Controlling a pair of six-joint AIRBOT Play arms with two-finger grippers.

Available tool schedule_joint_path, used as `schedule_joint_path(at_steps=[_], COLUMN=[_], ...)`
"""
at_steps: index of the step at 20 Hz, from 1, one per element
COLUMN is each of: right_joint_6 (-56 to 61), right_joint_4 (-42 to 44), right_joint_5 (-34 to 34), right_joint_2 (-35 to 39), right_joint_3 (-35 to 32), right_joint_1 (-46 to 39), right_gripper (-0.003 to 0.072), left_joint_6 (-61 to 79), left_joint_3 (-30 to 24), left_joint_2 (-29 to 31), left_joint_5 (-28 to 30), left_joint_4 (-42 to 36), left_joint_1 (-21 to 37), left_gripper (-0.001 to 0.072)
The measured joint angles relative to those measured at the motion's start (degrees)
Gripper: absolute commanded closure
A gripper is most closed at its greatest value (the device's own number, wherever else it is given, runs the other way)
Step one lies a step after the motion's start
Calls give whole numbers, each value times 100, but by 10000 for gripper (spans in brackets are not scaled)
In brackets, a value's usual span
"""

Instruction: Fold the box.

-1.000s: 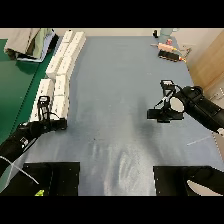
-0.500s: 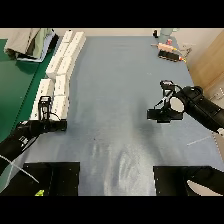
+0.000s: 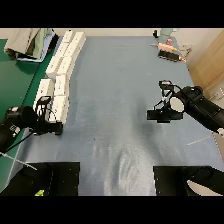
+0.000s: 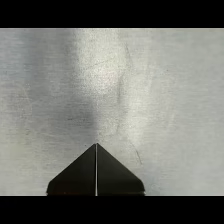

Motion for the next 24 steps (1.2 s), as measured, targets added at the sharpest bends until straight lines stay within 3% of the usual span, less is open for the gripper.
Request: schedule_joint_path(at_steps=[1, 2, 5, 7, 11, 16, 24], right_joint_6=[-17, -63, -411, -693, -1040, -1172, -1211], right_joint_4=[0, 15, 293, 634, 1292, 1631, 1746], right_joint_5=[-46, -103, -323, -507, -697, -964, -1187], right_joint_2=[0, 0, -11, -87, -608, -1296, -1506], right_joint_3=[0, 0, 7, 85, 601, 1327, 1550], right_joint_1=[0, 0, 0, 0, 0, 0, 0], right_gripper=[682, 682, 681, 682, 682, 682, 682], left_joint_6=[-46, -57, 125, 278, 286, 129, 90], left_joint_3=[221, 422, 1027, 1338, 1733, 2186, 2441], left_joint_2=[0, 0, 0, -15, -319, -1290, -1991], left_joint_5=[-304, -546, -916, -861, -341, 391, 1281], left_joint_4=[-24, -105, -802, -1316, -1801, -1987, -2035], left_joint_1=[0, 0, -39, -247, -1023, -1862, -2168], left_gripper=[481, 692, 695, 694, 694, 693, 693])
